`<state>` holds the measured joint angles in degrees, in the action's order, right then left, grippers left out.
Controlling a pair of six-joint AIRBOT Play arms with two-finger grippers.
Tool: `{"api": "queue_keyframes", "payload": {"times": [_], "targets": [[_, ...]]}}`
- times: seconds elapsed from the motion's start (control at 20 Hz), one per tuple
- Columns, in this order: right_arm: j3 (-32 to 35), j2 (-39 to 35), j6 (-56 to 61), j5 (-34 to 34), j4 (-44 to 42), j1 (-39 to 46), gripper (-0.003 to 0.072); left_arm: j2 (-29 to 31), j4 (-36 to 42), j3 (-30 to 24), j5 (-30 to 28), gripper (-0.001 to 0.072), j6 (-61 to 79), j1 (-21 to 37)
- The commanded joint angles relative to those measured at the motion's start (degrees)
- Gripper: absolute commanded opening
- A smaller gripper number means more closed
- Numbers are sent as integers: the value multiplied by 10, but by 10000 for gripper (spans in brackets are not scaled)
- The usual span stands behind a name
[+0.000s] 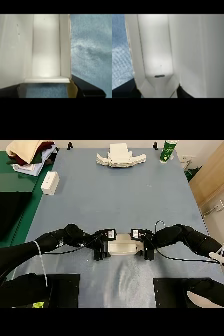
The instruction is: Fold the box.
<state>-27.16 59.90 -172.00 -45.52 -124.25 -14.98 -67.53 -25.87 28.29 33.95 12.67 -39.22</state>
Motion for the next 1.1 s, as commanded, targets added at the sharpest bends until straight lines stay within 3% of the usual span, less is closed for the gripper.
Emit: {"api": "queue_keyframes", "payload": {"times": [0.0, 1.05], "targets": [[0, 0, 0, 0, 0, 0, 507, 2, 1, -13, 0, 696, 22, 0], [0, 0, 0, 0, 0, 0, 507, 1, 43, -12, -21, 694, 32, -1]]}}
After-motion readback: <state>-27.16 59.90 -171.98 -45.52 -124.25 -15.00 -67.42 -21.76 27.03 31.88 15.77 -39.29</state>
